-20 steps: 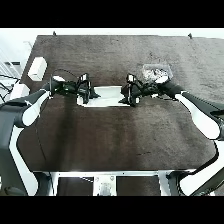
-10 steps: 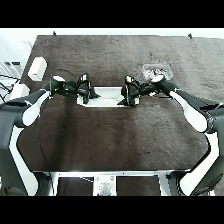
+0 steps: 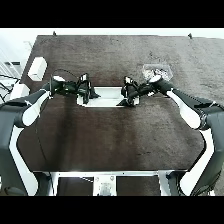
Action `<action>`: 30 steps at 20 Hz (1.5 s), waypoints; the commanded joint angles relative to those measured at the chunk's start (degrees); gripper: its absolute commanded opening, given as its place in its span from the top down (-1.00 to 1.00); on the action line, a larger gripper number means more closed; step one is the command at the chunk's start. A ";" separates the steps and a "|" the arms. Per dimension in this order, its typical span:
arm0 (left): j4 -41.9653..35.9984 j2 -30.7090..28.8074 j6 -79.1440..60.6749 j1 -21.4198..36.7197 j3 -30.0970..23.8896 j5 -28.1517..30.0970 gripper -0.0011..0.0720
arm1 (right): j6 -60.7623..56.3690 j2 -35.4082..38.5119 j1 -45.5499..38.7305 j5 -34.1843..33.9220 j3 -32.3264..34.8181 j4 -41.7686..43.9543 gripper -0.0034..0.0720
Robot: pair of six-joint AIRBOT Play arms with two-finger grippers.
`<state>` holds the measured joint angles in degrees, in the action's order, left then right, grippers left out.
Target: Fold the box and place the chain.
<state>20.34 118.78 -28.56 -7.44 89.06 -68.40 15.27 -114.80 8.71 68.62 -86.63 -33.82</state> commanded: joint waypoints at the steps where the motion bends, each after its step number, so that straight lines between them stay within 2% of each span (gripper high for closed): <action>1: 0.00 -0.02 0.02 0.00 -0.02 0.04 0.92 | 0.09 -0.55 0.02 0.04 -0.81 -0.09 -0.57; 30: 0.00 -0.02 0.02 0.00 -0.02 0.02 0.92 | -0.20 -2.84 1.09 -1.44 -2.93 0.35 -0.57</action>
<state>20.32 118.76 -28.51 -7.40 89.06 -68.31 15.07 -117.43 9.56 67.75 -89.52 -33.43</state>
